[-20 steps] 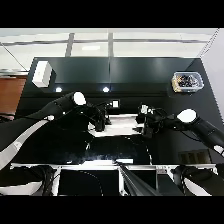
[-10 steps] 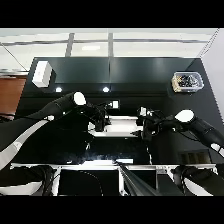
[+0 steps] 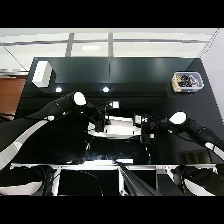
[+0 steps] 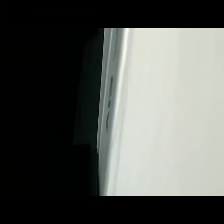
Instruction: Fold the box and place the chain.
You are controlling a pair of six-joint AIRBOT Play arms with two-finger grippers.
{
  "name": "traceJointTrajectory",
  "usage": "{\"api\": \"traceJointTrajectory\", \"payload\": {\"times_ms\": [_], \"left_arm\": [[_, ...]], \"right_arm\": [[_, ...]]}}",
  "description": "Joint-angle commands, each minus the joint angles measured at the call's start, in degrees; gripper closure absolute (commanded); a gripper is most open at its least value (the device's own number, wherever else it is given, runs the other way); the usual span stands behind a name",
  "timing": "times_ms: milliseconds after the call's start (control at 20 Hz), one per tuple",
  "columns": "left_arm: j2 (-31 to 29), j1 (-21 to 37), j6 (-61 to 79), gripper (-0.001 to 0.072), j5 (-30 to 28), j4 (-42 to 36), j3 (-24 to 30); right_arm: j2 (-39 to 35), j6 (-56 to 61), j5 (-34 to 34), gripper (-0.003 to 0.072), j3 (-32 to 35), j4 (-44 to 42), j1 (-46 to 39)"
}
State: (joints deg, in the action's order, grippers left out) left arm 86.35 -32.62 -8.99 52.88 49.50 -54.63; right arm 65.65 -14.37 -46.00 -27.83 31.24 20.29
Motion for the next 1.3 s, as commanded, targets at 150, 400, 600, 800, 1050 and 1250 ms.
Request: {"api": "traceJointTrajectory", "payload": {"times_ms": [150, 400, 600, 800, 1050, 1250], "left_arm": [[0.00, 0.00, -0.04, 0.0681, -0.17, -0.07, 0.00], [0.00, 0.00, -0.04, 0.0680, -0.17, -0.07, 0.00], [0.00, 0.00, -0.04, 0.0681, -0.20, -0.07, 0.00], [0.00, 0.00, -0.04, 0.0680, -0.20, -0.07, 0.00], [0.00, 0.00, -0.04, 0.0680, -0.20, -0.07, 0.00], [0.00, 0.00, -0.07, 0.0680, -0.20, -0.09, 0.00]], "right_arm": [[1.18, -0.63, 1.29, 0.0067, 0.07, 0.57, 0.24], [2.23, -1.60, 1.22, 0.0067, 0.07, 0.76, 0.24], [2.71, -2.01, 1.22, 0.0067, 0.07, 2.86, 0.37], [2.82, -2.01, 1.29, 0.0068, 0.07, 3.34, 0.52], [3.61, -1.99, 1.49, 0.0068, 0.07, 3.50, 0.55], [3.61, -1.99, 1.46, 0.0067, 0.07, 3.39, 0.52]]}}
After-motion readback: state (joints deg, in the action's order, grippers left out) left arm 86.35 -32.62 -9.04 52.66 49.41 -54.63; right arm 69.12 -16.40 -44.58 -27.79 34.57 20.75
